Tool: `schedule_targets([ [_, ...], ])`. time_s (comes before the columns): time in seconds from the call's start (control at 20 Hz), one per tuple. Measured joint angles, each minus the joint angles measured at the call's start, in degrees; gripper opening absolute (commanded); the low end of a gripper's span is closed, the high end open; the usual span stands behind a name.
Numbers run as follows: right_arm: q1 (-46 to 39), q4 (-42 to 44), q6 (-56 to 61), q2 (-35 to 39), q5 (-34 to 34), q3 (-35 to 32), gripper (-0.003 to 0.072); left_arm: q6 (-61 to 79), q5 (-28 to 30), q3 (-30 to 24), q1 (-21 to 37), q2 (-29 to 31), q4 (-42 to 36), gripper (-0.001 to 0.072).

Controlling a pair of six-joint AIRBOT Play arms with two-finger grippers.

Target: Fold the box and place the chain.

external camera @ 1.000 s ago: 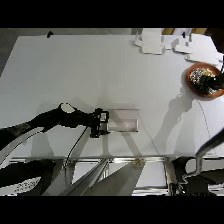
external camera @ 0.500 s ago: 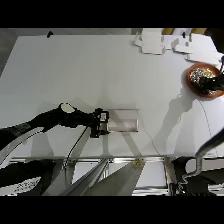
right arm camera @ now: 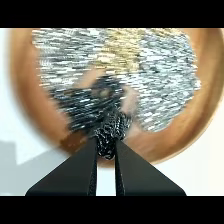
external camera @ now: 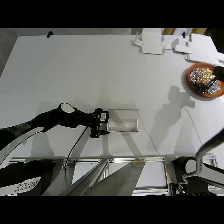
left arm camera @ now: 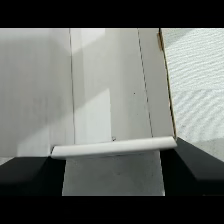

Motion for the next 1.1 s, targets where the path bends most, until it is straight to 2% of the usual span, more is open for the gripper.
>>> schedule_targets([
  [0.25,0.39,13.9,-6.23,11.91,10.1,-0.07,0.0015,-0.02,0.0,0.0,0.0,0.0,0.0,0.0208],
  [0.4,3.58,18.14,-7.91,18.05,15.87,-0.07,0.0015,-0.02,0.0,0.0,0.0,0.0,0.0,0.0208],
  [0.7,19.19,20.65,-10.88,27.74,25.99,-0.68,0.0016,-0.02,0.0,0.0,0.0,0.0,0.0,0.0208],
  [1.1,38.8,21.42,-10.99,33.86,33.88,-2.36,0.0016,-0.02,0.0,0.0,0.0,0.0,0.0,0.0208],
])
